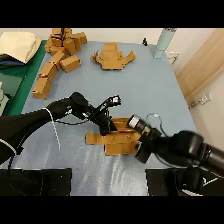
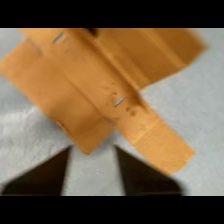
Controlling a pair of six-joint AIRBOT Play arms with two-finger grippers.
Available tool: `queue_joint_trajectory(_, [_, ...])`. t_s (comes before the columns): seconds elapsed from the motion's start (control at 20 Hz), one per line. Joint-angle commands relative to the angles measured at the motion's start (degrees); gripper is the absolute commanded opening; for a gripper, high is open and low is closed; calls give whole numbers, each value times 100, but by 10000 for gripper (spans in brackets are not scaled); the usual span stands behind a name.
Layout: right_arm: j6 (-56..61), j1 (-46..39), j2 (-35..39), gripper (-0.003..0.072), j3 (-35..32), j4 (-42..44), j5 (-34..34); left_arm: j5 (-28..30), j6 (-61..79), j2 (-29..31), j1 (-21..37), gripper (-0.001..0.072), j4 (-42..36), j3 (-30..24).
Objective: Fold the box.
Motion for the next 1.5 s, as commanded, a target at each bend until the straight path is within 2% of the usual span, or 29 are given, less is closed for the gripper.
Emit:
queue_joint_trajectory(0.0, [28,927,-315,594,-417,-560,413,-11,-2,0,-2,11,0,0])
queue_joint_trajectory(0.2, [28,920,-1014,595,-415,-1051,994,-11,-2,0,-2,11,0,0])
queue_joint_trajectory(0.3, [28,922,-1207,594,-415,-1054,1032,-11,-2,0,-2,11,0,0])
queue_joint_trajectory(0.9, [39,896,-1508,582,-413,-1384,1172,-11,-2,0,-7,11,0,0])
queue_joint_trajectory(1.15, [39,896,-1379,578,-96,-1394,966,-11,-2,0,-7,11,0,0])
queue_joint_trajectory(1.45, [188,894,-1346,578,7,-2111,925,-11,0,0,-7,11,0,0])
